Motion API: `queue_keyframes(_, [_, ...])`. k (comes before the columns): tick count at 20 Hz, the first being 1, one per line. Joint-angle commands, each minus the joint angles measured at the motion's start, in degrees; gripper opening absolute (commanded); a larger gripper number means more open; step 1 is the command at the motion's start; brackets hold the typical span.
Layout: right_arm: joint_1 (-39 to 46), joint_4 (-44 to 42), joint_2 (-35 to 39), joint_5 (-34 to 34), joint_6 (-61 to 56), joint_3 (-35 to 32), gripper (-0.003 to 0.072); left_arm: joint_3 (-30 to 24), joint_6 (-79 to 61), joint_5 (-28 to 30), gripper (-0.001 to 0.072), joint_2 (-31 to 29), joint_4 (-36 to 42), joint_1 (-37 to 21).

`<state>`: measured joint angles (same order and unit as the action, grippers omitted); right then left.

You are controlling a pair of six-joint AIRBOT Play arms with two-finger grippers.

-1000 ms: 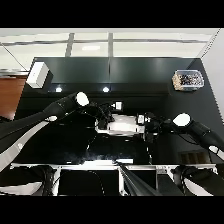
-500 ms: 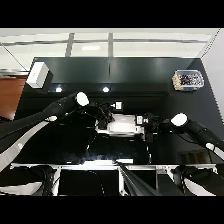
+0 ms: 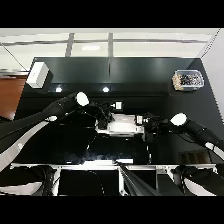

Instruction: Fold the box and place the chain.

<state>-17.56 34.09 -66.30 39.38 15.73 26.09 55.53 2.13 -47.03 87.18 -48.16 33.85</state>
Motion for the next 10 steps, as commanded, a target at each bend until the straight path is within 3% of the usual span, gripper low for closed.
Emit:
queue_keyframes(1, [-0.1,0.0,0.0,-0.2,0.0,0.0,0.0469,0.0,0.0,0.1,0.0026,0.0,0.0,0.0])
queue_keyframes(2, [-0.1,0.0,0.0,-0.2,0.0,0.0,0.0469,0.0,0.0,0.2,0.0030,-0.1,0.0,0.0])
queue_keyframes(3, [0.0,0.0,0.0,-0.2,0.0,0.0,0.0469,0.0,0.0,0.2,0.0085,-0.3,-0.1,0.0])
queue_keyframes(4, [-0.1,0.0,0.0,-0.2,0.0,0.0,0.0414,0.0,0.2,0.2,0.0228,-0.8,-0.8,0.0])
queue_keyframes(6, [-0.1,0.0,0.0,-0.2,0.0,0.0,0.0249,0.0,3.5,0.2,0.0323,-2.7,-3.6,-0.2])
queue_keyframes(8, [-0.1,0.0,0.0,-0.1,0.0,0.0,0.0234,0.0,9.3,-1.6,0.0584,-5.9,-9.1,-0.9])
queue_keyframes(9, [-0.1,0.1,0.0,0.3,0.0,0.0,0.0234,0.0,12.5,-2.6,0.0636,-7.5,-11.9,-1.3])
queue_keyframes(10, [-0.1,0.0,0.0,0.4,0.0,0.0,0.0234,0.0,15.9,-4.3,0.0636,-9.5,-14.9,-1.8])
